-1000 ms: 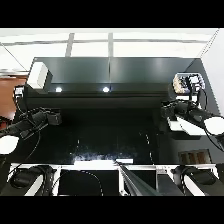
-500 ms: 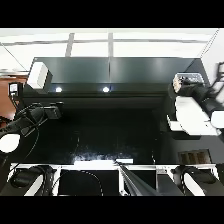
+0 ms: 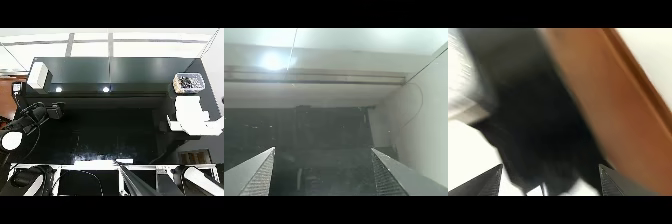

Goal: Fold the box and place the chain.

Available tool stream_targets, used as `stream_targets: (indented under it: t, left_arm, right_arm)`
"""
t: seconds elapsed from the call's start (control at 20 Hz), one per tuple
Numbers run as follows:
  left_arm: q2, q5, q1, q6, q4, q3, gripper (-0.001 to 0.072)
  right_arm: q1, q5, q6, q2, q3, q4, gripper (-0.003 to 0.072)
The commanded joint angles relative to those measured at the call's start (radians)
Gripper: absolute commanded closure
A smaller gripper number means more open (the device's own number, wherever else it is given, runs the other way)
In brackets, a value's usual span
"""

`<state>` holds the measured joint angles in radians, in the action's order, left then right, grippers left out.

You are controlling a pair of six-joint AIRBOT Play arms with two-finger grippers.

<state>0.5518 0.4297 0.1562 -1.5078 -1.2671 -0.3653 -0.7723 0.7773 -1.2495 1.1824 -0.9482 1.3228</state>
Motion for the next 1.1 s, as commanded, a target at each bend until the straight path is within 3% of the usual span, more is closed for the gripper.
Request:
stream_targets:
  t: [0.0, 0.15, 0.25, 0.45, 0.6, 0.7, 0.75, 0.9, 1.05]
  left_arm:
    - [0.004, 0.005, 0.000, 0.000, 0.027, 0.000, 0.0004]
    - [0.004, 0.018, 0.000, 0.000, 0.031, 0.000, 0.0003]
    - [0.005, 0.029, 0.000, 0.000, 0.032, 0.000, 0.0003]
    - [0.019, 0.029, 0.000, 0.000, 0.084, 0.000, 0.0004]
    - [0.048, 0.028, 0.000, 0.000, 0.125, 0.000, 0.0004]
    - [0.067, 0.028, 0.000, 0.000, 0.128, 0.000, 0.0004]
    - [0.073, 0.027, 0.000, 0.000, 0.128, 0.000, 0.0004]
    - [0.074, 0.027, 0.000, 0.000, 0.129, 0.000, 0.0004]
    - [0.074, 0.027, 0.000, 0.000, 0.154, 0.000, 0.0004]
  right_arm:
    - [-0.148, 0.322, -0.066, 0.144, -0.142, 0.203, -0.0034]
    - [-0.171, 0.448, 0.090, 0.259, -0.221, 0.147, -0.0034]
    - [-0.167, 0.536, 0.262, 0.328, -0.266, 0.021, -0.0034]
    - [-0.116, 0.526, 0.346, 0.403, -0.319, 0.001, -0.0012]
    - [-0.082, 0.529, 0.405, 0.423, -0.325, 0.002, 0.0262]
    - [-0.077, 0.553, 0.422, 0.425, -0.325, 0.003, 0.0600]
    - [-0.077, 0.572, 0.433, 0.425, -0.325, 0.014, 0.0644]
    - [-0.082, 0.640, 0.447, 0.419, -0.325, -0.016, 0.0677]
    - [-0.079, 0.674, 0.456, 0.394, -0.314, -0.211, 0.0677]
